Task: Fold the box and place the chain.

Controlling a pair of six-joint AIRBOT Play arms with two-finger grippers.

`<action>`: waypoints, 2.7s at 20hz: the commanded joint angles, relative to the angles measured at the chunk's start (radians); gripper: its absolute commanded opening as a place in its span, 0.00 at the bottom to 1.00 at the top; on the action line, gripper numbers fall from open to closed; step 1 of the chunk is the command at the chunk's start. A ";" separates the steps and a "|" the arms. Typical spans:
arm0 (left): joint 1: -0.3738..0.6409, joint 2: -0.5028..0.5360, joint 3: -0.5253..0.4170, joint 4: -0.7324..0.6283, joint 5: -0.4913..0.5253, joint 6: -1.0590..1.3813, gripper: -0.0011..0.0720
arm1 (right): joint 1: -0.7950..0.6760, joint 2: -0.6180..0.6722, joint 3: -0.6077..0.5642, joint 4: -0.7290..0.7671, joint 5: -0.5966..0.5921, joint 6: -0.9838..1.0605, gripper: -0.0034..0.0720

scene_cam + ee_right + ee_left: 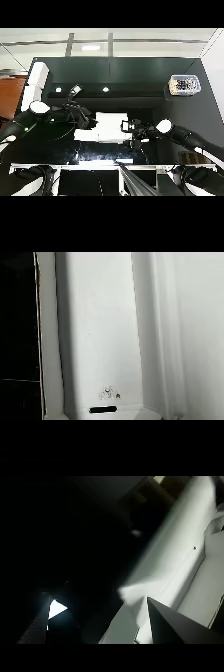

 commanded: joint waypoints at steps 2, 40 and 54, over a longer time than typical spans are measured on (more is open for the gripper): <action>0.091 0.063 0.003 0.311 -0.214 0.024 0.99 | 0.001 -0.001 0.000 0.000 0.000 0.000 0.67; -0.187 -0.053 -0.023 0.194 -0.013 0.291 0.32 | 0.001 -0.001 0.000 0.000 0.000 0.000 0.67; -0.187 -0.065 -0.042 0.106 -0.062 0.271 0.31 | 0.001 -0.001 0.000 0.000 0.000 0.000 0.67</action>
